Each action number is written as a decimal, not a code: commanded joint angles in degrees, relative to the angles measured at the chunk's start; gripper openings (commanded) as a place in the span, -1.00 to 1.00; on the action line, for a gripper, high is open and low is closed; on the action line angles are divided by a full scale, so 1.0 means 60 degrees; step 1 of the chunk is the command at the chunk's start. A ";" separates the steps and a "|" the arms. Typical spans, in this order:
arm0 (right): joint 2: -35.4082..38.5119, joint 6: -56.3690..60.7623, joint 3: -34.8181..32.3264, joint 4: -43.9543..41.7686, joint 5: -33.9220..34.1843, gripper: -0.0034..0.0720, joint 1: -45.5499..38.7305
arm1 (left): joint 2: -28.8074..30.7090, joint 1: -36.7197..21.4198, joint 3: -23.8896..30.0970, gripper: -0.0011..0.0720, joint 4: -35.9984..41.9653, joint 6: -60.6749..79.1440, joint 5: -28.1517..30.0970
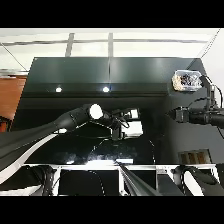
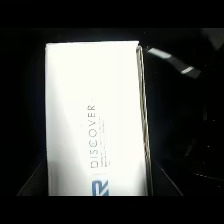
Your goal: Fold the box and place the chain.
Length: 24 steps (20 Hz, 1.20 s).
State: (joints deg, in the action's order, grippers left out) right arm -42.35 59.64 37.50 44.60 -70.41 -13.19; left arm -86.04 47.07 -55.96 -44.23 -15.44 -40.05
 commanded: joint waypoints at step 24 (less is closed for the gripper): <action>0.0000 -0.0004 -0.0007 -0.0670 0.0637 -0.87 0.0000 | 0.0193 -0.9694 -0.2663 -0.32 -0.5238 -0.8247 0.0178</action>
State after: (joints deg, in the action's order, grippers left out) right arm -42.35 59.61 37.50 41.80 -67.90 -13.19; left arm -79.88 0.10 -66.04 -76.18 -57.28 -40.71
